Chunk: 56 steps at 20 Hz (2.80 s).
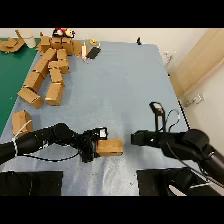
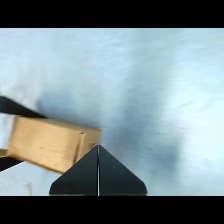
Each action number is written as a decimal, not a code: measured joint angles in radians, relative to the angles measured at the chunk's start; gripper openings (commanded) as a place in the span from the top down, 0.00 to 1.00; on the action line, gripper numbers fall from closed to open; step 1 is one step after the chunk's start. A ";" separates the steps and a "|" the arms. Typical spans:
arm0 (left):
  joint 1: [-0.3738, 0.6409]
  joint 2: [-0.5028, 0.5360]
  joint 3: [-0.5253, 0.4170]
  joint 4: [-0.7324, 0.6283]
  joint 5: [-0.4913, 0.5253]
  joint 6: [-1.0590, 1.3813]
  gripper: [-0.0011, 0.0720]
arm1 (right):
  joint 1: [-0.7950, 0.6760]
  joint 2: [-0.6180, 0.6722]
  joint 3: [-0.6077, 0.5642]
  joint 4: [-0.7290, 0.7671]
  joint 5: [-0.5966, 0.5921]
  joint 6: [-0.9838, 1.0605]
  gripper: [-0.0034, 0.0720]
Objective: Fold the box.
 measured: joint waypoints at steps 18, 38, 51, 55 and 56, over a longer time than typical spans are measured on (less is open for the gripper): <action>0.000 0.000 0.000 0.000 0.010 0.000 0.37 | -0.050 -0.406 0.090 0.151 -0.117 -0.190 0.95; 0.332 0.235 0.031 0.682 -0.080 -1.081 0.37 | -0.050 -0.412 0.091 -0.028 -0.018 0.009 0.95; 0.811 0.245 0.031 0.821 -0.125 -1.295 0.37 | -0.051 -0.412 0.091 -0.077 -0.010 0.015 0.95; 0.831 0.209 0.031 0.819 -0.107 -1.297 0.37 | -0.051 -0.412 0.091 -0.079 -0.002 0.015 0.95; 0.834 0.200 0.032 0.819 -0.104 -1.297 0.37 | -0.051 -0.412 0.091 -0.079 -0.001 0.015 0.95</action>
